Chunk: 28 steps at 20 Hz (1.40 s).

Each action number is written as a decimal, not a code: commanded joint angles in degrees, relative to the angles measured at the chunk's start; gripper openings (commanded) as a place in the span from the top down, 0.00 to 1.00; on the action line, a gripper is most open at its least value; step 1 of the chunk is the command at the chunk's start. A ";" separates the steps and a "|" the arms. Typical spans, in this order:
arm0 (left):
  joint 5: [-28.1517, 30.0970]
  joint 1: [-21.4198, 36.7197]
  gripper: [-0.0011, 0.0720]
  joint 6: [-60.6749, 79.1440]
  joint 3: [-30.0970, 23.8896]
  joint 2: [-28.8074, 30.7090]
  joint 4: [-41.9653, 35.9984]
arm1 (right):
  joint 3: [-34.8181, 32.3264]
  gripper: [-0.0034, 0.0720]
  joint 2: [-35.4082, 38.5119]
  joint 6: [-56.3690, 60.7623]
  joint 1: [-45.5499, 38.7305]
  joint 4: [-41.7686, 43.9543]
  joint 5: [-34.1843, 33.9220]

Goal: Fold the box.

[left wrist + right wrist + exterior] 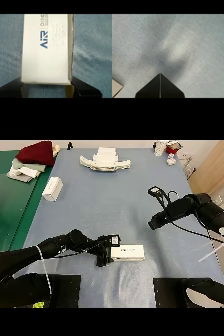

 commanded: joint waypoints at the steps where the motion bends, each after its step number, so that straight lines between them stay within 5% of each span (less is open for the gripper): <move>1: 0.00 0.00 0.45 0.02 0.02 -0.02 0.00 | 0.09 0.95 -0.46 -1.95 -0.31 0.26 1.22; 9: 0.04 0.13 0.45 -0.74 0.09 0.20 -0.39 | 0.09 0.95 -0.46 -1.95 -0.31 0.17 1.16; 13: 0.15 3.96 0.45 -11.63 0.09 5.68 2.56 | 0.09 0.95 -0.46 -1.95 -0.31 0.17 1.14; 17: -0.28 15.50 0.45 -33.97 0.09 14.75 19.80 | 0.09 0.95 -0.46 -1.95 -0.31 0.17 1.14; 21: -3.61 32.96 0.45 -54.23 0.09 21.27 37.66 | 0.09 0.95 -0.46 -1.95 -0.31 0.17 1.14; 25: -1.86 51.54 0.45 -55.71 0.02 20.44 39.89 | 0.09 0.95 -0.46 -1.95 -0.31 0.17 1.14; 28: 3.19 60.04 0.45 -55.69 0.02 17.64 39.89 | 0.09 0.95 -0.46 -1.95 -0.31 0.15 1.14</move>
